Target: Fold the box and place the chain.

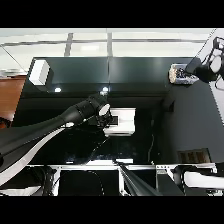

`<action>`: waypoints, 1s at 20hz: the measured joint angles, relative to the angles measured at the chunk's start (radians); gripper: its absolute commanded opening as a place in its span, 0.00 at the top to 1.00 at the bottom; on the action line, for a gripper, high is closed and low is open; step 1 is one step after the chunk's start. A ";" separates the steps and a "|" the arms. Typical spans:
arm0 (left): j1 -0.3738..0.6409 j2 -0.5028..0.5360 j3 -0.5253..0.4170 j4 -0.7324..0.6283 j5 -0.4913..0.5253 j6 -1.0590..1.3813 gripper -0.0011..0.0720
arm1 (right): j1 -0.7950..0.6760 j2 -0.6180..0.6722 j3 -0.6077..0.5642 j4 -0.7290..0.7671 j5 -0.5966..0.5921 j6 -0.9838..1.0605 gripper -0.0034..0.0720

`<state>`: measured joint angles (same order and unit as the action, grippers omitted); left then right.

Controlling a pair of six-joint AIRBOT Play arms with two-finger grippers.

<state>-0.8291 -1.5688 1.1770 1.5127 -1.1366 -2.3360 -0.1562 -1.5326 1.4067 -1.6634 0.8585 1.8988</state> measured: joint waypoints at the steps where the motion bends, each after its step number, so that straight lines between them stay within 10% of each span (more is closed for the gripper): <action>1: 0.000 0.000 0.000 0.000 0.000 0.000 0.95 | -0.013 -0.067 0.081 0.021 0.019 -0.004 0.12; 6: 0.000 0.000 0.000 0.001 -0.001 0.001 0.95 | -0.060 -0.316 0.354 0.143 0.117 -0.029 0.25; 13: 0.000 0.000 0.000 0.001 -0.001 0.002 0.95 | -0.076 -0.456 0.439 0.216 0.150 -0.071 0.27; 16: 0.000 0.000 0.000 0.000 -0.001 0.002 0.95 | -0.078 -0.485 0.445 0.233 0.151 -0.072 0.90; 20: 0.000 0.000 0.000 -0.002 -0.002 0.002 0.95 | -0.079 -0.485 0.472 0.232 0.190 -0.098 0.94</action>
<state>-0.8291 -1.5688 1.1770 1.5105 -1.1381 -2.3337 -0.2356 -2.0178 1.8786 -1.4315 1.0485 1.8011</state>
